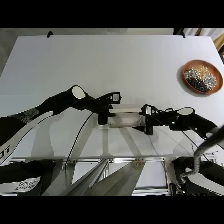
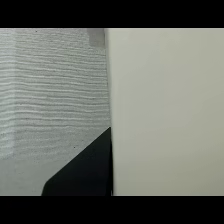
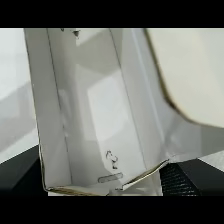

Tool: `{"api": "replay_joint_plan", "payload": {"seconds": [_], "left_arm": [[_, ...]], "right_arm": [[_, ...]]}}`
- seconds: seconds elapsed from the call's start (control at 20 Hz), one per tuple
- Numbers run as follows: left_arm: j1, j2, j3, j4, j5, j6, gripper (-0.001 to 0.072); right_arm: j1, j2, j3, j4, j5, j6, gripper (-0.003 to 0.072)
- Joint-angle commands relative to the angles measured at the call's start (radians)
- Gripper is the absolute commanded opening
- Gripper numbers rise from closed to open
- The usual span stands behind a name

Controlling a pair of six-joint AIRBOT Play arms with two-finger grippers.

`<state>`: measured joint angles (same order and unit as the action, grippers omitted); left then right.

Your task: Fold the box and place the chain.

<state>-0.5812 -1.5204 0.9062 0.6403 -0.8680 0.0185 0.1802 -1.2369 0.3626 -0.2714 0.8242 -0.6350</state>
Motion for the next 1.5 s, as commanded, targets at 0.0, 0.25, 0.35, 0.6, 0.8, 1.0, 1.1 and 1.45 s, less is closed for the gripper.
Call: {"api": "replay_joint_plan", "payload": {"seconds": [0.0, 0.25, 0.35, 0.6, 0.8, 1.0, 1.1, 1.45], "left_arm": [[0.000, 0.001, 0.000, 0.000, 0.000, 0.000, 0.0010], [0.000, 0.001, 0.000, 0.000, 0.000, 0.000, 0.0010], [0.000, 0.001, 0.000, 0.000, 0.000, 0.000, 0.0010], [0.000, 0.001, 0.000, 0.000, 0.000, 0.000, 0.0010], [0.000, 0.001, 0.000, 0.000, 0.000, 0.000, 0.0010], [0.000, 0.001, 0.000, 0.000, 0.000, 0.000, 0.0010], [0.000, 0.001, 0.000, 0.000, 0.000, 0.000, 0.0010], [0.000, 0.001, 0.000, 0.000, 0.000, 0.000, 0.0010]], "right_arm": [[-0.001, -0.031, 0.003, -0.002, -0.002, -0.002, 0.0644], [-0.001, -0.039, 0.006, 0.010, -0.010, -0.046, 0.0556], [-0.001, -0.039, 0.006, 0.019, -0.009, -0.054, 0.0607], [0.000, -0.054, 0.022, 0.029, 0.003, -0.055, 0.0671], [0.018, -0.067, 0.039, 0.025, 0.003, -0.050, 0.0670], [0.018, -0.072, 0.042, 0.013, 0.004, -0.043, 0.0582], [0.018, -0.072, 0.042, -0.001, 0.007, -0.019, 0.0526], [0.018, -0.072, 0.042, -0.047, 0.013, 0.016, 0.0440]]}}
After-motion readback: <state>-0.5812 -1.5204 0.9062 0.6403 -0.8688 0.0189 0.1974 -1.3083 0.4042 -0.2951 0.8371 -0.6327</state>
